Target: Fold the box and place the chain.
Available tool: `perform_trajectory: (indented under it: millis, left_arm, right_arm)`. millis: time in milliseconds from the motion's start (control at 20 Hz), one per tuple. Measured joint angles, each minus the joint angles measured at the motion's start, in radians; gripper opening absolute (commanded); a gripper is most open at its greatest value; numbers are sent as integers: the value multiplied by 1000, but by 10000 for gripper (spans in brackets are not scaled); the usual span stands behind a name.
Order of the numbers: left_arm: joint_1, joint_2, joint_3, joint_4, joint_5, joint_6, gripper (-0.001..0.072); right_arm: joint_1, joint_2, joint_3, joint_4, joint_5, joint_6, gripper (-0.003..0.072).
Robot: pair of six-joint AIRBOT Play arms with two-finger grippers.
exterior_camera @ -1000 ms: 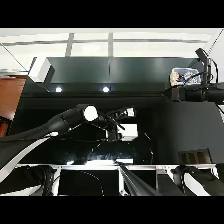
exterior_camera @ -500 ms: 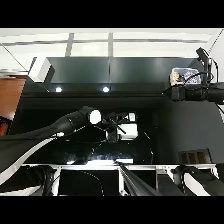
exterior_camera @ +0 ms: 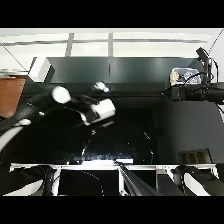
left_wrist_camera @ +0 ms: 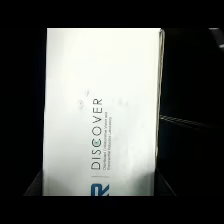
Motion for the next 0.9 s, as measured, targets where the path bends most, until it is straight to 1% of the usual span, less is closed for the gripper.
perform_trajectory:
  millis: [200, 300, 350, 450, 550, 650, 750, 900]
  left_arm:
    - [341, 57, 0, 64, -100, -126, 403]
    - [495, 69, 0, 77, -122, -161, 403]
    - [562, 72, 0, 84, -122, -170, 403]
    - [691, 76, 0, 90, -92, -185, 405]
    - [784, 76, 0, 92, -39, -190, 406]
    - [843, 68, 0, 93, 21, -178, 406]
    - [875, 47, 0, 94, 79, -147, 406]
    - [897, -6, 1, 91, 153, -122, 406]
  right_arm:
    - [0, 0, 0, 0, -6, 0, 41]
    - [0, 0, 0, 0, -8, 0, 40]
    - [0, 0, 0, 0, -9, 0, 41]
    - [0, 0, 0, 0, -14, 0, 40]
    - [0, 0, 0, 0, -16, 0, 41]
    - [0, 0, 0, 0, -19, 4, 41]
    - [0, 0, 0, 0, -19, 12, 40]
    - [0, 0, 0, 0, -22, 28, 41]
